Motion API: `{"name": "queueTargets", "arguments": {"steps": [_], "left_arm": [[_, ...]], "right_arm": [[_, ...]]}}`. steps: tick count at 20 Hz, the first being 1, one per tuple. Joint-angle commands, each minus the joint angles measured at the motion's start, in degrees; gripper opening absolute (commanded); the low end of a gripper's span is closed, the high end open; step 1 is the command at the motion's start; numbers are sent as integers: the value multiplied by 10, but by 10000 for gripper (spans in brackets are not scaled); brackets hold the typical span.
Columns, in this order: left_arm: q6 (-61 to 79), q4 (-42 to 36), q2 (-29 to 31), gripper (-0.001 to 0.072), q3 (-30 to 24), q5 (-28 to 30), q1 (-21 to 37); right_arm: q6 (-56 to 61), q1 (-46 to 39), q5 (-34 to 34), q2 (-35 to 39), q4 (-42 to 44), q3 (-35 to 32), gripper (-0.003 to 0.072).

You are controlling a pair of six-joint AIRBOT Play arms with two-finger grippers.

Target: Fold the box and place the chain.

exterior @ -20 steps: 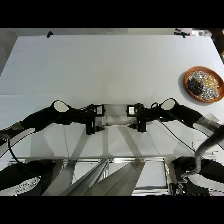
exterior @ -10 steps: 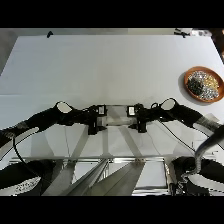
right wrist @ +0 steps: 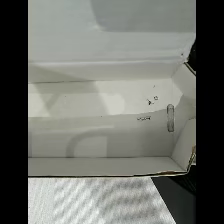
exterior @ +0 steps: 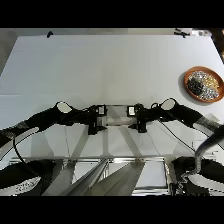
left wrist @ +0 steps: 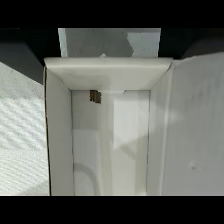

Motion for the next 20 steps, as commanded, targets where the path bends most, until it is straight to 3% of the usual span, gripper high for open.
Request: {"name": "queueTargets", "arguments": {"steps": [1,16,20], "left_arm": [[0,0,0,273,0,-1,0],[0,0,0,273,0,-1,0],[0,0,0,273,0,-1,0]], "right_arm": [[0,0,-1,0,0,0,345],[-2,0,-33,0,2,0,343],[-1,0,-11,0,2,0,344]]}}
